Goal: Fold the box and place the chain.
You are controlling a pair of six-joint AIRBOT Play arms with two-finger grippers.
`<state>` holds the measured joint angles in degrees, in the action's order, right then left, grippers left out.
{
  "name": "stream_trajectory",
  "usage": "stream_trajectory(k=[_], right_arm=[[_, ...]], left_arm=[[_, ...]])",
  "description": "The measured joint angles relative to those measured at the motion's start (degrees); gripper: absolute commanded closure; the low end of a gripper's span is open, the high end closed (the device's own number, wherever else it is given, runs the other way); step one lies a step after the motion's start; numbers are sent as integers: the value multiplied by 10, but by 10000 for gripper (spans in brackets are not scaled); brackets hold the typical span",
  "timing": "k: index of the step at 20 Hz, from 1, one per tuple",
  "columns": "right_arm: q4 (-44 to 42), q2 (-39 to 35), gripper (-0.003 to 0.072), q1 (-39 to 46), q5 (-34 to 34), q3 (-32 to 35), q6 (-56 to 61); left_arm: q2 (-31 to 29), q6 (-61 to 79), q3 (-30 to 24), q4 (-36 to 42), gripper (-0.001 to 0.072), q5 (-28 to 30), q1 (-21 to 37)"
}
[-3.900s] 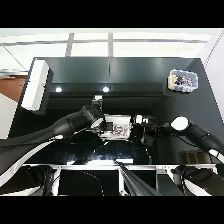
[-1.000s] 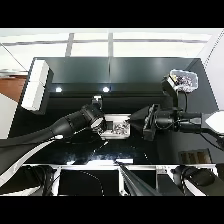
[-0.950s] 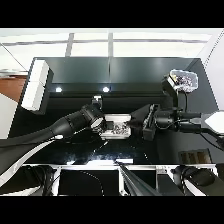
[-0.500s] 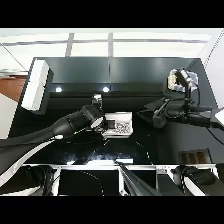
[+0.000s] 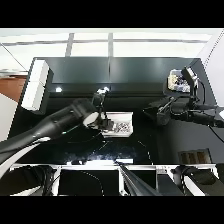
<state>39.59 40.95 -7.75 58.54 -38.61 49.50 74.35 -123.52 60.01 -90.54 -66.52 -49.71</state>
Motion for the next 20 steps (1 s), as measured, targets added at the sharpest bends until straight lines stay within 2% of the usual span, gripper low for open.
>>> stream_trajectory(k=[4, 7, 9, 10, 13, 14, 15, 20], right_arm=[[-2, 0, 104, 1, -24, 0, 0], [-3, 0, 104, 1, -30, 0, 0], [-3, 0, 104, 1, -33, 0, 0], [-3, 0, 104, 1, -35, 0, 0], [-3, 0, 102, 1, -42, 0, 0], [-3, 0, 71, 1, -44, 0, 0], [-3, 0, -5, 1, -44, 0, 0], [0, 0, -19, 1, -47, 0, 3]], left_arm=[[-97, 142, -17, -4, 148, -78, 44], [-173, 228, -58, 55, 145, -112, 123], [-216, 298, -94, 119, 1, -117, 186], [-231, 325, -113, 145, 1, -118, 215], [-260, 417, -176, 197, 0, -113, 293], [-264, 454, -197, 217, 1, -105, 313], [-267, 489, -215, 233, 1, -99, 327], [-273, 662, -269, 308, 1, -18, 357]])
